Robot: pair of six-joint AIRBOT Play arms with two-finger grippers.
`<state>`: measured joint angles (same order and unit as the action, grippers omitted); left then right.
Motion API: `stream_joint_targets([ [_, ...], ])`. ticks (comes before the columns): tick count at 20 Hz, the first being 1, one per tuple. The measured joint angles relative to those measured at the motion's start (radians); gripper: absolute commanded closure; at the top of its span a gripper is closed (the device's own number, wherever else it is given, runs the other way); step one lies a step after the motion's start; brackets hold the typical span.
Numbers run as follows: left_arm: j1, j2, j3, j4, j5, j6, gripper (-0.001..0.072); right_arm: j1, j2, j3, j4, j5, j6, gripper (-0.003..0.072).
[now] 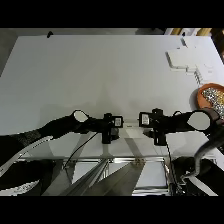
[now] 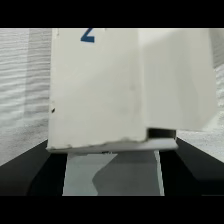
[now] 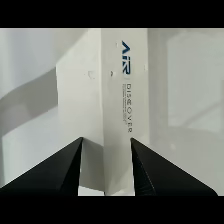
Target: Fold the box and place the chain.
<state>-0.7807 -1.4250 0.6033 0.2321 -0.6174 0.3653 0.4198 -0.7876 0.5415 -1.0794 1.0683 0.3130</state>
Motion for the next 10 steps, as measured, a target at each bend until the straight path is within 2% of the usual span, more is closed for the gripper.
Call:
stream_joint_targets([
  [2,0.0,0.0,0.0,-0.001,0.001,-0.001,0.0363,0.002,0.0,-0.002,-0.01,-0.014,0.001,0.0422],
  [4,0.0,0.0,0.0,-0.001,0.002,-0.001,0.0363,0.002,0.0,-0.002,-0.016,-0.025,0.001,0.0458],
  [10,0.0,0.0,0.0,0.0,0.002,0.0,0.0363,0.002,0.0,-0.038,-0.02,-0.047,0.002,0.0469],
])
